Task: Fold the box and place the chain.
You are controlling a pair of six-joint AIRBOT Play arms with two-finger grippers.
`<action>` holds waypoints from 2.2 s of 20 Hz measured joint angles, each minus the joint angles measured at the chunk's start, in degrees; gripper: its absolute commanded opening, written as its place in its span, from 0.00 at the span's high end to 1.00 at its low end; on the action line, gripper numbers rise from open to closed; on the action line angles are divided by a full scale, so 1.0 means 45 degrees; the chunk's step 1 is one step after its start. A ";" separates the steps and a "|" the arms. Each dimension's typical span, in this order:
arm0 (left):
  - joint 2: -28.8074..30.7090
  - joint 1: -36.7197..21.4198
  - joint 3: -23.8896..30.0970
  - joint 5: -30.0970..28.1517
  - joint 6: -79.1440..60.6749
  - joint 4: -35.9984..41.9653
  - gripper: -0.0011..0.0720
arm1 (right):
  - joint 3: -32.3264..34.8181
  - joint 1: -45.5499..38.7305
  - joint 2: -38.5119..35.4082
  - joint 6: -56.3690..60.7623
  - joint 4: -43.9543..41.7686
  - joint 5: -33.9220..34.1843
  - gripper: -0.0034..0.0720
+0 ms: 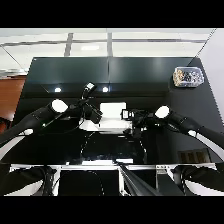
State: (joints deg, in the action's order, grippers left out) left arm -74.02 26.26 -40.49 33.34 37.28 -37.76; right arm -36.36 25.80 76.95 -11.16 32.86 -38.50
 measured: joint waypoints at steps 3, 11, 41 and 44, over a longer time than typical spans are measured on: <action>-0.0204 -0.0005 -0.0073 -0.0053 0.0000 -0.0199 0.95 | -0.0005 0.0000 0.0000 0.0000 0.0000 0.0000 0.94; -0.0117 -0.0928 -0.0792 0.1807 -0.0204 -0.1651 0.95 | -0.0005 0.0000 0.0000 -0.0005 0.0005 -0.0015 0.93; 0.1433 -0.0510 0.1724 0.1914 -0.9840 -0.0593 0.71 | 0.0000 0.0000 0.0000 0.0000 0.0005 -0.0015 0.93; 0.1209 -0.0505 0.1724 0.1953 -0.9879 0.0000 0.71 | -0.0005 0.0000 0.0000 0.0000 0.0005 -0.0015 0.94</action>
State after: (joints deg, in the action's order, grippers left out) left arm -68.58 23.99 -32.73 42.13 -7.18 -37.76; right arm -36.38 25.80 76.95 -11.16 32.88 -38.57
